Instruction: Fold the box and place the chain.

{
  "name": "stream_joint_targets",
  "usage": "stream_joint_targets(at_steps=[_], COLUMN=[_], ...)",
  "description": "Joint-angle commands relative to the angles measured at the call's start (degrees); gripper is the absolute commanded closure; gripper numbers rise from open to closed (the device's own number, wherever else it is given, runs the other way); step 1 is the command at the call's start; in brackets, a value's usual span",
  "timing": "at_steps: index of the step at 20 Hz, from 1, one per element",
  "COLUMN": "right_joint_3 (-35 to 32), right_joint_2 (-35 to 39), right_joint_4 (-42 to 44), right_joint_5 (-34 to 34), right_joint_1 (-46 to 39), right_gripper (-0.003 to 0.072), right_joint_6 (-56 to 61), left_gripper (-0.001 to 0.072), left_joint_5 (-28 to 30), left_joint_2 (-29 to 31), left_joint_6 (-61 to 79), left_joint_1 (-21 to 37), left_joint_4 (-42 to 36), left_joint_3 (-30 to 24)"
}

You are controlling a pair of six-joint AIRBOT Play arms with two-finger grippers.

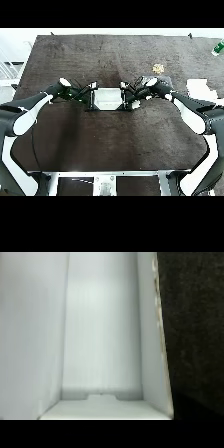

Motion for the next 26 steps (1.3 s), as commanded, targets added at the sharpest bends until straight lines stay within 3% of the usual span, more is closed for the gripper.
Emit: stream_joint_targets(at_steps=[1,17,18,19,26], right_joint_3=[-0.02,0.02,0.13,0.2,0.22], right_joint_2=[0.02,0.02,0.04,0.11,2.25], right_joint_4=[0.0,0.02,0.0,-0.02,-0.96], right_joint_5=[0.02,0.02,0.07,0.07,0.7], right_joint_1=[0.0,0.02,0.0,-0.02,-1.16], right_gripper=[0.0174,0.0174,0.01,-0.0034,-0.0034], right_joint_6=[0.0,-0.02,0.0,-0.02,2.47], left_gripper=[0.0172,0.0172,0.0172,0.0172,0.0172], left_joint_5=[0.17,0.15,0.15,0.15,0.13], left_joint_2=[-0.02,-0.02,-0.02,-0.02,-0.02], left_joint_6=[0.0,0.04,0.04,0.07,0.07], left_joint_1=[-0.02,-0.02,-0.02,-0.02,-0.02], left_joint_4=[-0.04,-0.57,-0.57,-0.52,-0.39], left_joint_3=[0.02,0.02,0.02,0.02,0.02])
